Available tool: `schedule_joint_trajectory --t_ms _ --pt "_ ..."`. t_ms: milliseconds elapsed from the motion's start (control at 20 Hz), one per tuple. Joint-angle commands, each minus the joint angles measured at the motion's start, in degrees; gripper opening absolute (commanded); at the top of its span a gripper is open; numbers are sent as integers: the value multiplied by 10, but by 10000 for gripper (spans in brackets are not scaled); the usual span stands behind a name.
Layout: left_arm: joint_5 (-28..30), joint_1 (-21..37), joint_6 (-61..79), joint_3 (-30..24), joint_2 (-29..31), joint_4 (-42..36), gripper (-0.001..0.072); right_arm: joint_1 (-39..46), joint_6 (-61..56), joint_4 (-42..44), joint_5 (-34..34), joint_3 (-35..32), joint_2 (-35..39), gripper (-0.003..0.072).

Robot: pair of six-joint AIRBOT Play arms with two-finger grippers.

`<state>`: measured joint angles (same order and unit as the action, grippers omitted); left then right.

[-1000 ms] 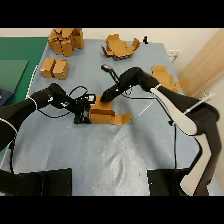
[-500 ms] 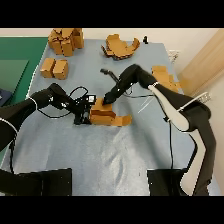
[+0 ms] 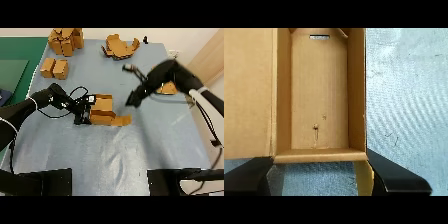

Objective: Fold the box.

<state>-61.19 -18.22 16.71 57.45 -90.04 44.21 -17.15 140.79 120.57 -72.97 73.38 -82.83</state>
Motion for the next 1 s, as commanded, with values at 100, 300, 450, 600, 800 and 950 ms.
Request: schedule_joint_trajectory --t_ms 100,300,450,600,800,950 --pt "2 1 -2 0 0 0 97 -50 167 14 197 -175 20 601" --pt "2 1 -2 0 0 0 97 -119 210 14 311 -175 -1 601" --pt "2 1 -2 0 0 0 97 -139 213 14 342 -174 -15 582" --pt "2 1 -2 0 0 0 97 -151 213 29 339 -168 -13 75" --pt "1 1 -2 0 0 -1 97 -168 213 35 340 -165 -13 10" --pt "1 1 -2 0 0 0 97 -169 212 59 345 -165 -17 11"
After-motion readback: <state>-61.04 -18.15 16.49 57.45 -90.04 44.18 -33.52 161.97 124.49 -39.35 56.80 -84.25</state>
